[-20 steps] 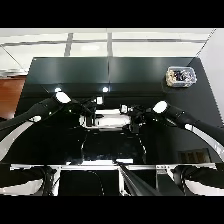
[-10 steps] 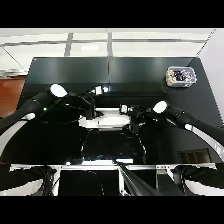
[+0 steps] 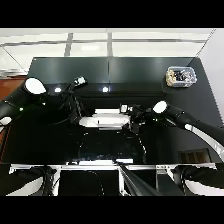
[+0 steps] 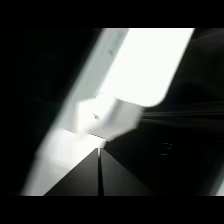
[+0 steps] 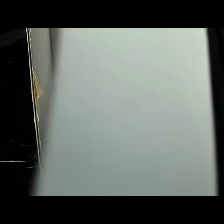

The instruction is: Fold the box and place the chain.

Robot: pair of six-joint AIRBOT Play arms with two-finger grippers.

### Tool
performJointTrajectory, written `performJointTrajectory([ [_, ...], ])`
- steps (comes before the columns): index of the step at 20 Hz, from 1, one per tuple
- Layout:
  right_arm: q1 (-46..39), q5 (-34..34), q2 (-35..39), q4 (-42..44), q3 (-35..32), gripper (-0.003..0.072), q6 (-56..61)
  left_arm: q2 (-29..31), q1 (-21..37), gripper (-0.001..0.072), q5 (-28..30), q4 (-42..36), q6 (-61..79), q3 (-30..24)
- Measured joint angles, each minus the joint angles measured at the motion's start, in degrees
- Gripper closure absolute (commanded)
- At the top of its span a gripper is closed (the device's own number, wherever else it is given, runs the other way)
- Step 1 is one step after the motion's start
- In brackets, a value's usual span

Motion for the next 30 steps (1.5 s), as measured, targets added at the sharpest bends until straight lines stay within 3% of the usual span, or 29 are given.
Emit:
performJointTrajectory([
  [2, 0.0, 0.0, 0.0, 0.0, 0.0, 0.0350, 0.0, -0.7, -0.5, 0.0684, -2.0, -6.7, -1.7, -2.9],
  [4, 0.0, -0.1, 0.0, 0.0, 0.0, 0.0350, 0.1, -1.3, -1.9, 0.0684, 0.4, -14.4, 0.3, -5.3],
  [8, 0.0, -0.1, 0.0, 0.0, 0.0, 0.0350, 0.1, -2.4, -3.7, 0.0684, 17.3, -26.9, 7.6, -7.1],
  [10, 0.1, -0.1, 0.0, -0.1, 0.0, 0.0350, 0.1, -4.3, -4.0, 0.0684, 24.1, -27.7, 8.5, -6.6],
  [13, 0.2, -0.1, 0.0, -0.2, 0.0, 0.0350, 0.1, -7.8, -4.4, 0.0684, 28.3, -21.4, 3.9, -4.1],
  [16, 0.2, -0.1, 0.0, -0.2, 0.0, 0.0350, 0.1, -11.5, -4.6, 0.0683, 25.3, -13.5, -1.7, -1.1],
  [22, 0.2, -0.1, 0.0, -0.3, 0.0, 0.0350, 0.0, -15.4, -4.3, 0.0685, 20.2, -5.6, -5.2, 3.0],
  [26, 0.2, -0.1, 0.0, -0.3, 0.0, 0.0350, 0.1, -10.0, -2.0, 0.0685, 17.1, -3.1, -5.7, 5.9],
  [30, 0.2, -0.1, 0.0, -0.3, 0.0, 0.0350, 0.1, -2.9, 3.0, 0.0686, 7.4, 0.4, -1.4, 5.2],
])
